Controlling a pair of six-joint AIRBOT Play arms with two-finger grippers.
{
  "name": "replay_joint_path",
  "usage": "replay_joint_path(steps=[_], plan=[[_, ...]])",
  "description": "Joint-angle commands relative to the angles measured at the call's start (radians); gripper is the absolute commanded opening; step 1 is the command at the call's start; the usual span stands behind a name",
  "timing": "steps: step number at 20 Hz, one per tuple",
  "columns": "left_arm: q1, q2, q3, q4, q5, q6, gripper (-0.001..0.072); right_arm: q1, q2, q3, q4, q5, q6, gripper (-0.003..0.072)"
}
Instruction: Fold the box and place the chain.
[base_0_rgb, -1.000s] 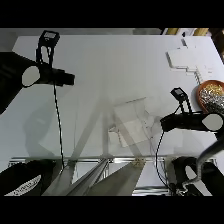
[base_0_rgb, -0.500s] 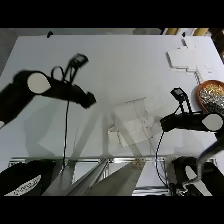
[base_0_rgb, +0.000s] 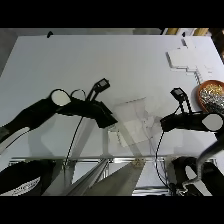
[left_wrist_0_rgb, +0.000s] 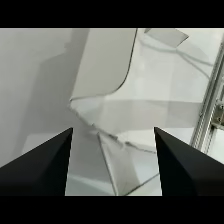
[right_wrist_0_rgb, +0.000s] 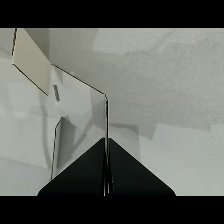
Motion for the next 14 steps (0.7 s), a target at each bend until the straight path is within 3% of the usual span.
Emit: replay_joint_path(steps=[1, 8, 9, 11, 14], plan=[[-0.024, -0.096, -0.007, -0.175, 0.048, 0.138, 0.0575, 0.001, 0.001, 0.0, 0.001, 0.002, 0.0, 0.0016], [-0.023, -0.167, -0.006, -0.265, 0.098, 0.213, 0.0571, 0.001, 0.001, 0.0, 0.0, 0.003, 0.0, 0.0016], [-0.023, -0.167, -0.006, -0.281, 0.098, 0.226, 0.0543, 0.001, 0.001, 0.0, 0.0, 0.003, 0.0, 0.0016], [-0.023, -0.167, -0.006, -0.293, 0.1, 0.242, 0.0405, 0.001, 0.001, 0.0, 0.0, 0.003, 0.0, 0.0016], [-0.023, -0.167, -0.006, -0.27, 0.087, 0.241, 0.0362, 0.001, 0.001, 0.0, 0.0, 0.003, 0.0, 0.0016]])
